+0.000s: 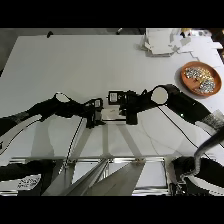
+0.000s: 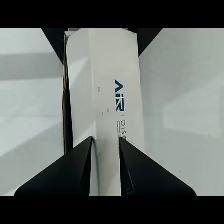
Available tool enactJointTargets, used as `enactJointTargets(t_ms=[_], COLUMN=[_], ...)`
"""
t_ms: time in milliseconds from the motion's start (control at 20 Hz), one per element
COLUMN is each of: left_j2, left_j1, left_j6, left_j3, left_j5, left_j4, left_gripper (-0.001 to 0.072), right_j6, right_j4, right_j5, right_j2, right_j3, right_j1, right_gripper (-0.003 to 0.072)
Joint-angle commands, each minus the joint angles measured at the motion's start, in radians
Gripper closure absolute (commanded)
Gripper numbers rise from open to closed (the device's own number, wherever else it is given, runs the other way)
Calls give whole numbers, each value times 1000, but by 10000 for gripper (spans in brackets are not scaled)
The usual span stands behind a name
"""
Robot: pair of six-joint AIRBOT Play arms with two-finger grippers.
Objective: Fold the box and place the chain.
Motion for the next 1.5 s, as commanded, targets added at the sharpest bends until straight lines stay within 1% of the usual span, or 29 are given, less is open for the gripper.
enactJointTargets(t_ms=[0,350,650,750,800,850,1150,1350,1450], left_j2=[1,1,1,1,1,1,1,1,1], left_j1=[-1,0,0,-1,0,-1,-1,0,-1], left_j6=[3,3,3,3,3,3,3,3,3], left_j3=[0,0,0,0,0,0,0,0,0], left_j5=[0,0,0,0,0,0,0,0,0], left_j4=[2,2,2,2,2,2,2,2,2], left_gripper=[505,505,505,505,505,505,505,505,505], right_j6=[7,7,7,7,7,7,7,7,7], right_j4=[-2,10,17,17,23,26,77,140,144], right_j5=[-3,-11,-23,-19,-20,-19,11,61,71], right_j2=[0,-5,-5,-5,-5,-5,29,60,59], right_j3=[-1,-18,-69,-74,-74,-74,-74,-74,-74], right_j1=[1,1,1,1,1,1,1,1,0], right_gripper=[572,571,567,542,486,471,470,471,473])
